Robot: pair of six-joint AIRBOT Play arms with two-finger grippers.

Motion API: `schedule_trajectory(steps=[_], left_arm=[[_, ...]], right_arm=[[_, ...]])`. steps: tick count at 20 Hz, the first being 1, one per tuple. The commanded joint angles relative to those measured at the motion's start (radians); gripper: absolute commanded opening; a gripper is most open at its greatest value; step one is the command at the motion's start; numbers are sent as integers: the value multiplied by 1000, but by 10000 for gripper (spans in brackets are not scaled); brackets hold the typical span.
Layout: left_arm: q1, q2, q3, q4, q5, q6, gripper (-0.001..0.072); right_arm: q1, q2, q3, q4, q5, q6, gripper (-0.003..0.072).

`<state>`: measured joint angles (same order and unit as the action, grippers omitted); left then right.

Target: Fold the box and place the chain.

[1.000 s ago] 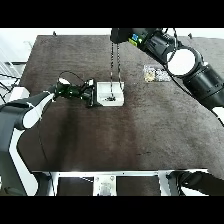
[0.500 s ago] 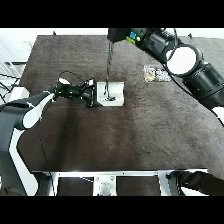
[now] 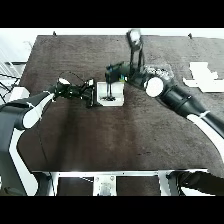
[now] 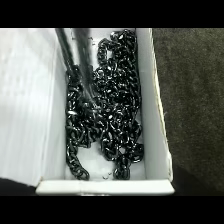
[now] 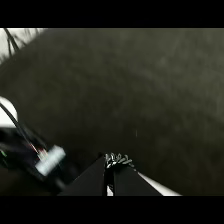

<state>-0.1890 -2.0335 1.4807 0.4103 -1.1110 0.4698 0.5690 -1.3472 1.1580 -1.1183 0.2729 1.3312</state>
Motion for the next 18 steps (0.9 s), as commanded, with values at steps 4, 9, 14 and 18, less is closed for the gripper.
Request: schedule_trajectory(steps=[4, 9, 14, 18], left_arm=[[0, 0, 0, 0, 0, 0, 516], [0, 0, 0, 0, 0, 0, 515], [0, 0, 0, 0, 0, 0, 516], [0, 0, 0, 0, 0, 0, 516]], right_arm=[[1, -132, -126, 3, 0, 0, 10], [-43, -145, -123, 3, 0, -1, 11], [-100, -90, -119, 1, 61, -5, 471], [-146, 55, -119, -20, 114, -152, 474]])
